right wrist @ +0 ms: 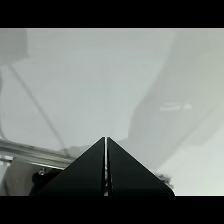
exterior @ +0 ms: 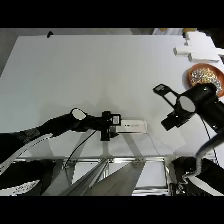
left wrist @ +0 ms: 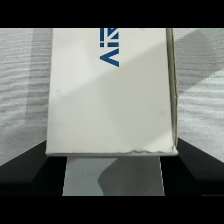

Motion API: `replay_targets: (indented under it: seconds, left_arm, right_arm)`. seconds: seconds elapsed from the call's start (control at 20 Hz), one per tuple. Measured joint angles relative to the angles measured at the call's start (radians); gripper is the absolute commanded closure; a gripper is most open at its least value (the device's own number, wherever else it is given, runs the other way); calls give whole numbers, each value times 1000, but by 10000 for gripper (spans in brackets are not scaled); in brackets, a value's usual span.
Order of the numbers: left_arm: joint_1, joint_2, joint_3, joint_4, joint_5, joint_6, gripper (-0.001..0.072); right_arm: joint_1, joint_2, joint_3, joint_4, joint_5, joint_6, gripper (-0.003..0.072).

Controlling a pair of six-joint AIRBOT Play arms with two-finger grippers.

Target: Fold the box and place the chain.

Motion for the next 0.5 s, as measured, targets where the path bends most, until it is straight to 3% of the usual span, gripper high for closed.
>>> replay_targets:
  seconds: [0.25, 0.5]
  left_arm:
    - [0, 0, 0, 0, 0, 0, 387]
    - [0, 0, 0, 0, 0, 0, 387]
  right_arm:
    - [-229, 24, 2, -12, 29, 3, 669]
    - [-359, 30, 2, -9, -31, 32, 668]
